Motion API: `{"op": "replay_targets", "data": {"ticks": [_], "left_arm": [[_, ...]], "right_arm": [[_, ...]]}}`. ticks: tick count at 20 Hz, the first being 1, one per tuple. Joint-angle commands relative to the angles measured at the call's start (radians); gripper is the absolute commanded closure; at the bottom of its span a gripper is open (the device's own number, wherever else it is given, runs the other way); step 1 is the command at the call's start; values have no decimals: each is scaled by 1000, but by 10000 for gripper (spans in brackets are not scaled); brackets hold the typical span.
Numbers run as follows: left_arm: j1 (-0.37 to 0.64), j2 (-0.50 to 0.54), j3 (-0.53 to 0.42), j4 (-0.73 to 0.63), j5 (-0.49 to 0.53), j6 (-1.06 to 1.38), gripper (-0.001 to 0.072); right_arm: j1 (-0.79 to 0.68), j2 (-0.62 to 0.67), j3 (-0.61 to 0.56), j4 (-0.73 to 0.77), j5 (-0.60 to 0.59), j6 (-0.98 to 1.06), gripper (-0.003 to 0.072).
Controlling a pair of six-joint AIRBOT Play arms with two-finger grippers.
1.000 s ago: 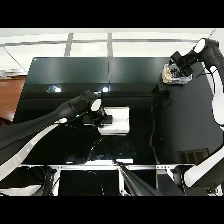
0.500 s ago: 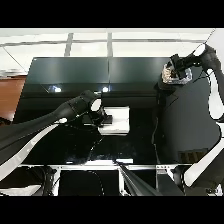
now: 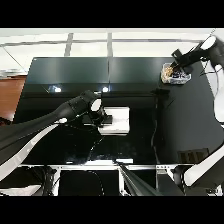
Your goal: Fold the box and place the chain.
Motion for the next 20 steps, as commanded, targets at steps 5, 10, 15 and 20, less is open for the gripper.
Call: {"op": "replay_targets", "data": {"ticks": [5, 10, 15, 20], "left_arm": [[0, -1, 0, 0, 0, 0, 685], [0, -1, 0, 0, -4, 0, 685], [0, -1, 0, 0, -3, 0, 685], [0, -1, 0, 0, -3, 0, 686]], "right_arm": [[3, 363, 17, 22, 46, -344, 671], [3, 587, 16, 90, 161, -469, 671], [67, 788, -75, 95, 307, -490, 671], [204, 892, -127, 103, 359, -501, 670]]}}
